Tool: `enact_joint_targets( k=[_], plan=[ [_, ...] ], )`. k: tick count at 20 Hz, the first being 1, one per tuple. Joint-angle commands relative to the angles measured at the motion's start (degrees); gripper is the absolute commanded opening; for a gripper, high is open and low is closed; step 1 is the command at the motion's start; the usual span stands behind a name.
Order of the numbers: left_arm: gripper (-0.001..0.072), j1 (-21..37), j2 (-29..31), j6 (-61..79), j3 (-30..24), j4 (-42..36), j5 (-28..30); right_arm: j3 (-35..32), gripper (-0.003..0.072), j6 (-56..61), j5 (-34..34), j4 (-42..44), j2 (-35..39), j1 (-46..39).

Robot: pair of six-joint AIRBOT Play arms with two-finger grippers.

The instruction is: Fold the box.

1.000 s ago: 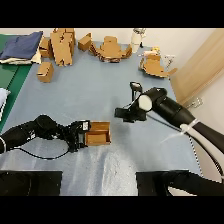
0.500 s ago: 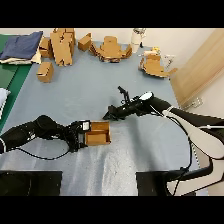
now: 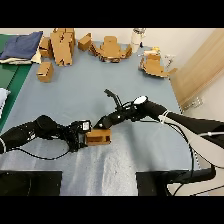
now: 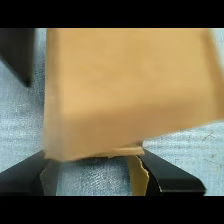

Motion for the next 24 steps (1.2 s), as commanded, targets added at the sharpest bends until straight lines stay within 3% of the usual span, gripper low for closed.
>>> enact_joint_targets(
  k=[1, 9, 14, 15, 18, 20, 22, 24],
  plan=[
    [0.0253, 0.1, 0.0, 0.2, 0.0, 0.3, 2.4, -2.3, 0.0001, -3.3, -5.7, -5.5, 4.4, 4.5],
    [0.0253, 0.0, 0.0, 0.2, 0.0, 0.3, 2.3, -2.3, 0.0001, -3.1, -18.1, -25.7, 10.7, 14.4],
    [0.0253, 0.0, 0.0, 0.2, 0.0, 0.3, 1.9, -2.3, 0.0002, -7.8, -22.4, -28.8, 13.6, 14.6],
    [0.0253, 0.0, 0.0, 0.2, 0.0, 0.3, 1.9, -2.3, 0.0048, -9.4, -22.3, -28.9, 14.7, 14.6],
    [0.0254, 0.0, 0.0, 0.1, 0.0, 0.3, 1.9, -2.3, 0.0090, -10.9, -20.2, -31.1, 18.7, 14.6],
    [0.0253, 0.0, 0.0, 0.1, 0.0, 0.3, 1.9, -2.3, 0.0265, -10.8, -16.0, -34.9, 20.3, 14.6],
    [0.0253, 0.0, 0.0, 0.1, 0.0, 0.3, 1.9, -2.3, 0.0388, -10.8, -10.4, -35.5, 20.6, 14.6],
    [0.0253, 0.0, 0.0, 0.1, 0.0, 0.3, 1.9, -2.3, 0.0393, -10.8, -7.3, -35.3, 20.6, 14.6]
  ],
)
